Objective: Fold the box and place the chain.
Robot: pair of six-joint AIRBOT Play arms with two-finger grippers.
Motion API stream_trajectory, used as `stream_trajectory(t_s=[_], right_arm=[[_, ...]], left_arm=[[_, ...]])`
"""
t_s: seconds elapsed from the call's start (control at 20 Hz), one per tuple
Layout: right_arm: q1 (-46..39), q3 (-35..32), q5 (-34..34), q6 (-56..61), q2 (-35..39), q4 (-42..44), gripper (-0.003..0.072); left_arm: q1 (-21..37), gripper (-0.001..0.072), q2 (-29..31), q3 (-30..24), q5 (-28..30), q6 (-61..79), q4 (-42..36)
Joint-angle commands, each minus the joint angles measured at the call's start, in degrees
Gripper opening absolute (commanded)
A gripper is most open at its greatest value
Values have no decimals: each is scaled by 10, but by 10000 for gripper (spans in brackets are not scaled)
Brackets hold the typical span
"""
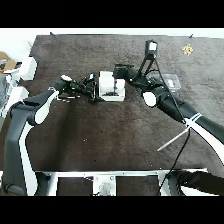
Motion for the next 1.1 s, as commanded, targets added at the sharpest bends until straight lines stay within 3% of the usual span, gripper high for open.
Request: stream_trajectory(t_s=[0.0,0.2,0.3,0.55,0.7,0.9,1.05], right_arm=[[-11,3,50,-2,-13,-45,208],[-75,73,168,-88,-20,-43,208],[-113,126,222,-170,-41,0,207],[-207,287,442,-551,-165,356,207],[-255,368,534,-639,-250,507,207],[-280,431,591,-669,-330,550,206],[-278,436,609,-725,-359,550,207]], left_arm=[[0,287,0,0,0,0,0],[0,287,0,0,1,0,0],[0,287,0,0,0,0,0],[0,287,0,0,0,0,0],[0,287,0,0,0,0,0],[0,287,0,0,0,0,0],[0,287,0,0,0,0,0]])
